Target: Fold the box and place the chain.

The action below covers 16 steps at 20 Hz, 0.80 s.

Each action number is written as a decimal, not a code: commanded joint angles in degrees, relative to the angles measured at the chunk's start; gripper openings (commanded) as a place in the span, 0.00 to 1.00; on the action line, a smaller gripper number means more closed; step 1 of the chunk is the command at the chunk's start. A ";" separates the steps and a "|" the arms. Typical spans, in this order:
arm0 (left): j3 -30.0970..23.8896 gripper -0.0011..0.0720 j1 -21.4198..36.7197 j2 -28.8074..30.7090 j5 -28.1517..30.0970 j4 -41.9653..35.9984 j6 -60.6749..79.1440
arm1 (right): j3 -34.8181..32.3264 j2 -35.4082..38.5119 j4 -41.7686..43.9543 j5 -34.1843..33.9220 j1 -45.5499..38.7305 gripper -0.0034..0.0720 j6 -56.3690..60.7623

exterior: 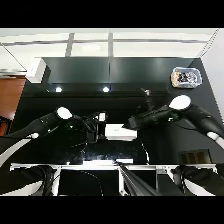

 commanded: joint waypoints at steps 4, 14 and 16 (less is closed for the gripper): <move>0.04 0.60 0.07 0.35 0.00 0.15 -1.18 | 2.16 14.53 -2.75 9.16 -17.03 0.06 0.59; 2.51 0.99 1.07 12.70 -8.96 16.17 -24.26 | 2.14 18.01 -6.73 14.10 -32.39 0.06 -1.01; 3.26 0.99 0.68 13.46 -9.16 13.25 -26.29 | 2.14 18.01 -9.29 12.96 -32.37 0.07 -0.98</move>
